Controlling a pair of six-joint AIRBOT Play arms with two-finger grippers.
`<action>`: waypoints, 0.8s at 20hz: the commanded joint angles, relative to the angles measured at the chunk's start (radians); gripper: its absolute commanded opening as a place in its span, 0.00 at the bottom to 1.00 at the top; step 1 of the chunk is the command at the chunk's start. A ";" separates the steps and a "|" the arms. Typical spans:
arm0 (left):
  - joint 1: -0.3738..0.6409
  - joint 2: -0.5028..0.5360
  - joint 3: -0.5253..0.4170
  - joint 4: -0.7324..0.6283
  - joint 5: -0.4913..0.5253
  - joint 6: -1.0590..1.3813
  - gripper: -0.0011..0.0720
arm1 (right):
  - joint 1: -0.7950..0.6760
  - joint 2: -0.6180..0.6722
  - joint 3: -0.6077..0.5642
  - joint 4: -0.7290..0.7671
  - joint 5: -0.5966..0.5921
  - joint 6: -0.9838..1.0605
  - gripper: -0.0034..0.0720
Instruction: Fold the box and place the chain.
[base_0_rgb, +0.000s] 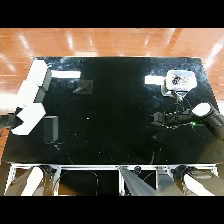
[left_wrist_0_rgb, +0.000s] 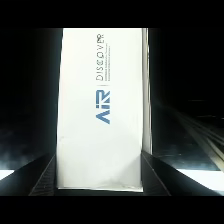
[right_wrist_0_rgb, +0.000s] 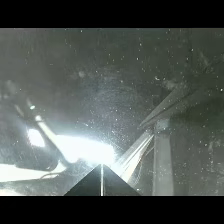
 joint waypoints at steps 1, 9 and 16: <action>0.203 -0.007 0.000 -0.017 -0.061 0.080 0.03 | 0.000 0.000 0.001 0.000 -0.006 -0.006 0.08; 0.237 -0.166 0.002 0.036 -0.186 0.226 0.04 | 0.000 0.000 0.001 0.004 0.000 0.042 0.08; 0.237 -0.276 0.002 0.006 -0.247 0.251 0.04 | 0.000 0.000 0.001 0.004 -0.002 0.095 0.08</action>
